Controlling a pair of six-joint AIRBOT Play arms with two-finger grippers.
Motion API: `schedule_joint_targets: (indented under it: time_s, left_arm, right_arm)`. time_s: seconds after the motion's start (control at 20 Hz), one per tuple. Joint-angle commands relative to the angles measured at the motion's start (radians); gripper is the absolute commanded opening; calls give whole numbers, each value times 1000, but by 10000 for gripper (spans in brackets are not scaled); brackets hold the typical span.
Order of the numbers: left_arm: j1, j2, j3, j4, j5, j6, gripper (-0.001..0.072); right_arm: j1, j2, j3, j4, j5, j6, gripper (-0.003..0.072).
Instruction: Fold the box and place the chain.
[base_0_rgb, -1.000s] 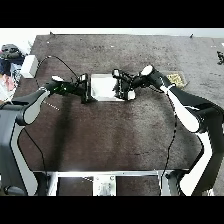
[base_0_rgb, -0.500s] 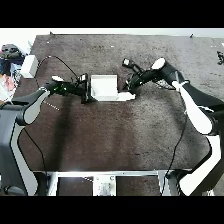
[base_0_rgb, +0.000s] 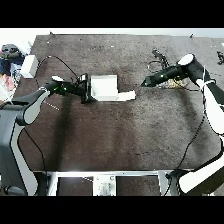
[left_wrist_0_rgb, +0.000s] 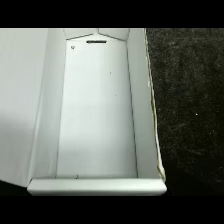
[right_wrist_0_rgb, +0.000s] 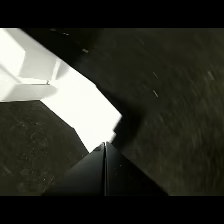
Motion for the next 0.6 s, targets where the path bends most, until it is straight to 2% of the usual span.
schedule_joint_targets:
  time_s: [0.0, 0.15, 0.4, 0.55]
  left_arm:
    - [0, 0, 1, 0, 0, 0, 351]
    - [0, 0, 1, 0, 0, 0, 351]
    - [0, 0, 1, 0, 0, 0, 351]
    - [0, 0, 1, 0, 0, 0, 351]
  right_arm:
    - [-50, 2, -85, 27, -43, 102, 9]
    - [-47, -12, -144, 64, -137, 132, 9]
    - [0, -89, -146, 111, -143, 124, 10]
    - [57, -124, -146, 194, -135, 58, 10]
